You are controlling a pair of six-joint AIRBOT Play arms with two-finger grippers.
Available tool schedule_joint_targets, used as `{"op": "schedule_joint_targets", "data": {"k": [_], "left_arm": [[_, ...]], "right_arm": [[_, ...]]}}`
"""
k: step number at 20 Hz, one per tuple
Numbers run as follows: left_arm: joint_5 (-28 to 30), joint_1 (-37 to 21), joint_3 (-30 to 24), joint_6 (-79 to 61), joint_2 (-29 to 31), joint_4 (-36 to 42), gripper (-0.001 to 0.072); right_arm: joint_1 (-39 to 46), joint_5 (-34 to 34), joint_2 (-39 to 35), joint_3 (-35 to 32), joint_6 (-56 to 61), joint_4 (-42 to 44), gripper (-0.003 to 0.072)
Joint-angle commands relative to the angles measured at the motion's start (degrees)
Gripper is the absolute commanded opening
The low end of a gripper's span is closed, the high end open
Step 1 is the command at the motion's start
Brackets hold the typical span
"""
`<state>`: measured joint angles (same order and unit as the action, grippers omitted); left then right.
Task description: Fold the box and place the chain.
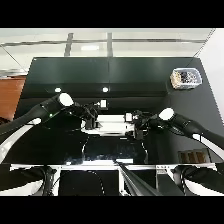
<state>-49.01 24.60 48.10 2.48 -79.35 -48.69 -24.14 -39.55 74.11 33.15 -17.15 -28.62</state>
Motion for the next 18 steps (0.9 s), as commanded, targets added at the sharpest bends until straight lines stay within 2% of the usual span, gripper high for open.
{"op": "schedule_joint_targets", "data": {"k": [1, 3, 5, 7, 8, 9, 11, 13, 14, 15, 17, 18], "left_arm": [[-3.17, -2.75, 0.04, 7.34, 5.51, -6.38, 0.0702], [-7.61, -5.64, 0.04, 17.16, 9.88, -9.46, 0.0684], [-12.98, -9.05, 0.04, 24.46, 13.79, -9.16, 0.0656], [-19.96, -11.34, 0.04, 30.12, 16.11, -9.11, 0.0374], [-23.91, -11.74, 0.04, 32.00, 16.33, -8.90, 0.0170], [-28.35, -11.58, -0.13, 32.81, 16.17, -8.28, 0.0026], [-32.30, -10.25, -2.16, 32.92, 16.09, -0.72, 0.0026], [-30.34, -7.74, -5.27, 32.68, 16.09, 8.35, 0.0025], [-27.19, -6.08, -6.56, 32.52, 16.09, 10.99, 0.0025], [-23.06, -4.37, -7.41, 32.28, 16.09, 12.35, 0.0025], [-12.57, -1.03, -7.89, 32.13, 16.09, 13.00, 0.0025], [-6.67, 0.46, -7.89, 31.21, 16.09, 13.35, 0.0025]], "right_arm": [[-0.04, -0.02, 0.04, 0.07, 0.00, 0.04, 0.0529], [-0.04, -0.02, 0.04, 0.07, 0.00, 0.04, 0.0431], [-0.04, -0.02, 0.04, 0.07, 0.00, 0.02, 0.0430], [-0.04, -0.04, 0.04, 0.07, 0.00, 0.02, 0.0411], [-0.04, -0.04, 0.04, 0.07, 0.00, 0.04, 0.0411], [-0.04, -0.02, 0.04, 0.07, 0.00, 0.02, 0.0411], [-0.04, -0.04, 0.04, 0.07, 0.00, 0.02, 0.0411], [-0.04, -0.04, 0.04, 0.07, -0.02, 0.04, 0.0411], [-0.04, -0.04, 0.04, 0.07, 0.00, 0.04, 0.0411], [-0.04, -0.07, 0.04, 0.07, -0.02, 0.04, 0.0353], [-0.02, -0.28, 0.04, 0.07, -0.04, 0.00, 0.0143], [-0.02, -0.28, 0.04, 0.07, -0.02, 0.00, 0.0129]]}}
